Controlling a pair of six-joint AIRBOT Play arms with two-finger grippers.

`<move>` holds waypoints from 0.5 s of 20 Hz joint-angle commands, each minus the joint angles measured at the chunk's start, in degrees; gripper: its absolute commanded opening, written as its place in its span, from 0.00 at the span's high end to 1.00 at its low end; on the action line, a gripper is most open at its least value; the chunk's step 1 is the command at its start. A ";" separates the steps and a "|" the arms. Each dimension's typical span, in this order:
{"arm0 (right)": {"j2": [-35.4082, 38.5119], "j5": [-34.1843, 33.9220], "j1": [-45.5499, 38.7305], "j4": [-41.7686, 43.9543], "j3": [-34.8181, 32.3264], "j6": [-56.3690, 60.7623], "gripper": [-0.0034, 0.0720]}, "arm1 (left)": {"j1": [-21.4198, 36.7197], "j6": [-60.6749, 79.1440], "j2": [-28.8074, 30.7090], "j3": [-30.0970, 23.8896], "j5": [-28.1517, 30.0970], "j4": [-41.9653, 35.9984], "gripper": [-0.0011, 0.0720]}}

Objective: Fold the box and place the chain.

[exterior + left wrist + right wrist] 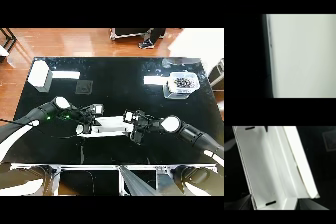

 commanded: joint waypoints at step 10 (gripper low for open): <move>-4.70 7.10 -0.83 7.98 0.96 -8.83 0.03 | -0.02 0.00 -0.02 0.02 -0.02 0.00 0.96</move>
